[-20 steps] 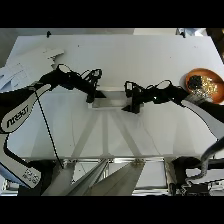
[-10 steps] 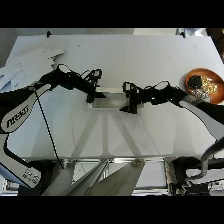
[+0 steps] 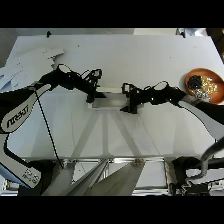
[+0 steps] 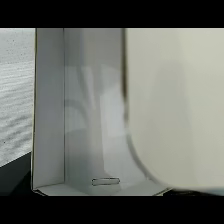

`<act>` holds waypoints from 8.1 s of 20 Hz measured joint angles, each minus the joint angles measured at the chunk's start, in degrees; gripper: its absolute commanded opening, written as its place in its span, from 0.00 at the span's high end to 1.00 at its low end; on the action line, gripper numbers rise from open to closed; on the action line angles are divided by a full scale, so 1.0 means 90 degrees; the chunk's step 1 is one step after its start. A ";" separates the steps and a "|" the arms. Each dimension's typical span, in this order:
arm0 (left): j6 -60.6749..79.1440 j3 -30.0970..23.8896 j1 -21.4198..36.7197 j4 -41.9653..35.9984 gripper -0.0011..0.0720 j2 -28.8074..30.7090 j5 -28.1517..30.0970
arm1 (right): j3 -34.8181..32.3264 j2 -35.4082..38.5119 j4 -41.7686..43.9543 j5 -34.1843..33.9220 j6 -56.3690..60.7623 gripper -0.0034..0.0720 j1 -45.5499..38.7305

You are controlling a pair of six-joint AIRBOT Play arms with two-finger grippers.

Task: Fold the box and place the chain.

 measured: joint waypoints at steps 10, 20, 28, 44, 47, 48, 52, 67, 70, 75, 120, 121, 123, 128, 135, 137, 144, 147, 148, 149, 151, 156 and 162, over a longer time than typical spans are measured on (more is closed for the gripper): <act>0.0002 0.0000 0.0000 0.0005 0.97 0.0000 0.0000 | 0.0000 -0.0002 -0.0017 0.0015 0.0000 0.27 0.0000; 0.0000 0.0000 0.0000 0.0005 0.97 0.0000 0.0000 | 0.0000 -0.0002 -0.0024 0.0015 0.0000 0.38 0.0000; 0.0000 0.0000 0.0000 0.0005 0.97 0.0000 0.0000 | 0.0000 -0.0002 -0.0024 0.0012 0.0000 0.38 0.0000; -0.0002 0.0000 0.0000 -0.0022 0.71 0.0000 0.0046 | 0.0000 -0.0002 -0.0024 0.0010 -0.0002 0.38 0.0000; -0.0012 0.0002 0.0000 -0.0022 0.36 0.0000 0.0066 | 0.0000 -0.0002 -0.0044 0.0039 -0.0044 0.38 0.0002; -0.0012 0.0002 0.0000 -0.0012 0.36 0.0000 0.0056 | 0.0000 -0.0002 -0.0046 0.0036 -0.0039 0.38 0.0002; -0.0010 0.0000 0.0005 0.0000 0.29 0.0000 0.0019 | -0.0002 -0.0002 -0.0041 0.0036 -0.0017 0.38 0.0002; 0.0000 0.0000 0.0828 -0.0449 0.05 0.0134 -0.0231 | 0.0000 -0.0005 -0.0002 -0.0034 0.0032 0.38 0.0002; -0.0005 0.0000 0.1098 -0.0515 0.06 0.0209 -0.0352 | 0.0000 -0.0005 -0.0015 -0.0015 0.0012 0.38 0.0002; -0.0007 -0.0092 0.1416 -0.0481 0.62 0.0539 -0.0597 | 0.0000 -0.0005 -0.0019 0.0000 0.0002 0.38 0.0002; 0.1450 -0.2521 0.0053 -0.2297 0.98 0.2526 0.2195 | 0.0000 -0.0005 -0.0036 0.0012 -0.0010 0.38 0.0002; 0.1273 -0.2531 0.0129 -0.1953 0.98 0.2552 0.1894 | 0.0000 -0.0005 -0.0039 0.0012 -0.0010 0.38 0.0002; 0.0787 -0.2591 0.0231 -0.1207 0.98 0.2574 0.1596 | 0.0000 -0.0005 -0.0041 0.0015 -0.0007 0.38 0.0002; -0.0406 -0.2764 0.0328 0.0469 0.98 0.2601 0.1503 | 0.0000 -0.0005 -0.0032 0.0012 -0.0007 0.38 0.0005; -0.1829 -0.2817 0.0345 0.2008 0.98 0.2603 0.2072 | 0.0000 -0.0005 -0.0027 0.0012 -0.0005 0.38 0.0005; -0.2132 -0.2817 0.0342 0.2351 0.98 0.2606 0.2183 | 0.0000 -0.0005 -0.0027 0.0012 -0.0005 0.38 0.0005; -0.2147 -0.2820 0.0622 0.2293 0.93 0.2846 0.2040 | 0.0000 -0.0005 -0.0024 0.0012 0.0000 0.38 0.0005; -0.1217 -0.2820 0.0920 0.1608 0.42 0.3038 0.1379 | 0.0000 -0.0005 -0.0024 0.0010 0.0000 0.38 0.0005; -0.0891 -0.2820 0.0979 0.1406 0.42 0.3082 0.1171 | 0.0000 -0.0005 -0.0024 0.0012 0.0000 0.38 0.0005; -0.0602 -0.2820 0.1015 0.1209 0.41 0.3116 0.0993 | 0.0000 -0.0005 -0.0024 0.0010 0.0000 0.38 0.0005; -0.0056 -0.2820 0.0998 0.0884 0.41 0.3179 0.0750 | 0.0000 -0.0005 -0.0024 0.0012 0.0000 0.38 0.0005; 0.0658 -0.2820 0.0573 0.0566 0.27 0.3245 0.1141 | 0.0000 -0.0005 -0.0022 0.0010 0.0000 0.38 0.0005; 0.0381 -0.2783 0.0325 0.0804 0.11 0.3247 0.1751 | 0.0000 -0.0005 -0.0024 0.0010 0.0000 0.38 0.0005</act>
